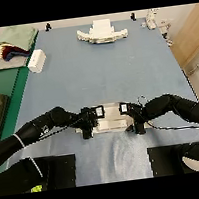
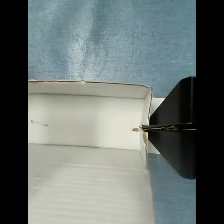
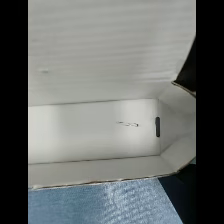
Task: Fold the box.
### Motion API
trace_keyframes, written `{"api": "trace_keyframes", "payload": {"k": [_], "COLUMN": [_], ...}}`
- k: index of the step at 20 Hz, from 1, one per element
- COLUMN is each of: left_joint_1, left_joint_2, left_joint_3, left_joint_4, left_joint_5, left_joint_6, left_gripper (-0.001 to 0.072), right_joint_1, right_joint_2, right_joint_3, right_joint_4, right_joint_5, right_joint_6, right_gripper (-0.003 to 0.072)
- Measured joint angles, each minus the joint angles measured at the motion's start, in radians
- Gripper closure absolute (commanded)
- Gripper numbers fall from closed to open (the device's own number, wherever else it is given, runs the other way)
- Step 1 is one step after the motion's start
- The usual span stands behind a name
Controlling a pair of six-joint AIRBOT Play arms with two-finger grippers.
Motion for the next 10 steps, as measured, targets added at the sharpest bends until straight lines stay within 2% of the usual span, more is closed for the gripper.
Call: {"api": "trace_keyframes", "payload": {"k": [2,5,10], "left_joint_1": [0.006,0.042,0.200], "left_joint_2": [0.050,0.156,0.299], "left_joint_3": [0.007,0.022,0.029], "left_joint_4": [0.129,0.273,0.463], "left_joint_5": [-0.038,-0.153,-0.337], "left_joint_6": [-0.186,-0.498,-1.115], "left_gripper": [0.0692,0.0692,0.0692], "right_joint_1": [0.000,0.000,0.000], "right_joint_2": [0.000,0.000,0.000], "right_joint_3": [0.000,0.000,0.000], "right_joint_4": [0.000,0.000,0.000], "right_joint_5": [0.000,0.000,0.000], "right_joint_6": [0.000,-0.001,-0.001], "right_gripper": [0.0127,0.0127,0.0127]}}
